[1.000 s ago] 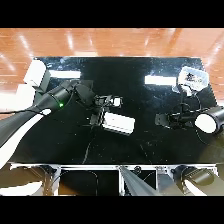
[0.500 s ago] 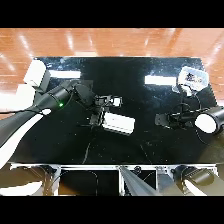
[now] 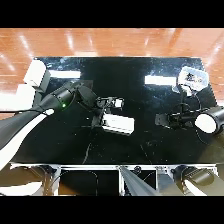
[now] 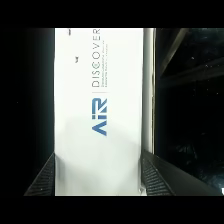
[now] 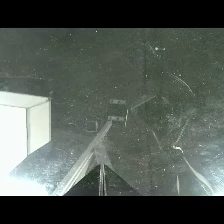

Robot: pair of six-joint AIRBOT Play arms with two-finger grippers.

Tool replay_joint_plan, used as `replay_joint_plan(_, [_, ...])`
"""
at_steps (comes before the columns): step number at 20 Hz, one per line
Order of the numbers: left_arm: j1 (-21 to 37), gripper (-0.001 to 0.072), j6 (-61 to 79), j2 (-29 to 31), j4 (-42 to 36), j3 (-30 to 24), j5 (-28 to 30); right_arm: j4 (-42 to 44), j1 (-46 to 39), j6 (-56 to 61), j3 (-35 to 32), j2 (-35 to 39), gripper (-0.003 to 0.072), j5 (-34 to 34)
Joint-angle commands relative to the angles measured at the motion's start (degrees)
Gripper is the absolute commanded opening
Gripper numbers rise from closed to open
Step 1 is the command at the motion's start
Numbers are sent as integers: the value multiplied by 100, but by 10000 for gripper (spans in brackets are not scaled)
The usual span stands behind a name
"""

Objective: Fold the box and place the chain.

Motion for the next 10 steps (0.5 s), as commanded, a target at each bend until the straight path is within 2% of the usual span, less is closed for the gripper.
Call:
replay_joint_plan(1, [-31,626,-2,-31,-20,-2,-11,-2,0,0,4,4,36,0])
replay_joint_plan(8, [-31,623,-46,-118,-37,-2,-26,-7,0,0,4,4,36,0])
replay_joint_plan(9, [-31,581,-55,-118,-37,-2,-26,-15,0,0,4,4,36,0])
replay_joint_plan(10, [-31,397,-90,-118,-37,0,-37,-17,0,0,4,2,35,0])
